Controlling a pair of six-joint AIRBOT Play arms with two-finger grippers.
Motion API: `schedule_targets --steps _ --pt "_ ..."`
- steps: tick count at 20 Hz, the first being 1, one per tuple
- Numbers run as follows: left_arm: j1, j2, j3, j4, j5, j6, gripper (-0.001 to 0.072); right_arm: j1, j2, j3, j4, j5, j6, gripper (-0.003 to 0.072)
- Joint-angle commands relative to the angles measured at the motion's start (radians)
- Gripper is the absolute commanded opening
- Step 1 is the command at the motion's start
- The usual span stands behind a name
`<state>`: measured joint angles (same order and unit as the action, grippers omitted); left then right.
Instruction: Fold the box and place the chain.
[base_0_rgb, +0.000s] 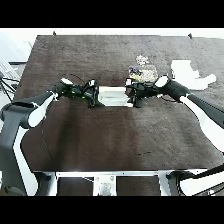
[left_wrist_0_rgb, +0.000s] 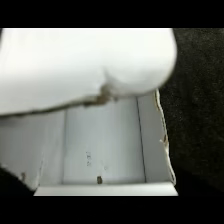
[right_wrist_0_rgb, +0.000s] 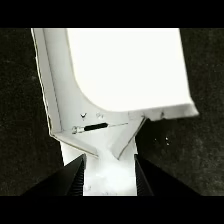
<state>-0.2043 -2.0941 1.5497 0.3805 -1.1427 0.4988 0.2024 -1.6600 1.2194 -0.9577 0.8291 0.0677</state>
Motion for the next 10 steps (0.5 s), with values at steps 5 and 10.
schedule_targets --steps 5,10 --pt "0.0 0.0 0.001 0.0 0.0 0.0 0.0532 0.04 -0.013 0.0 0.043 -0.043 -0.001 0.0193" --pt "0.0 0.0 0.001 0.0 0.0 0.0 0.0532 0.079 -0.013 0.0 0.121 -0.064 -0.04 0.0193"
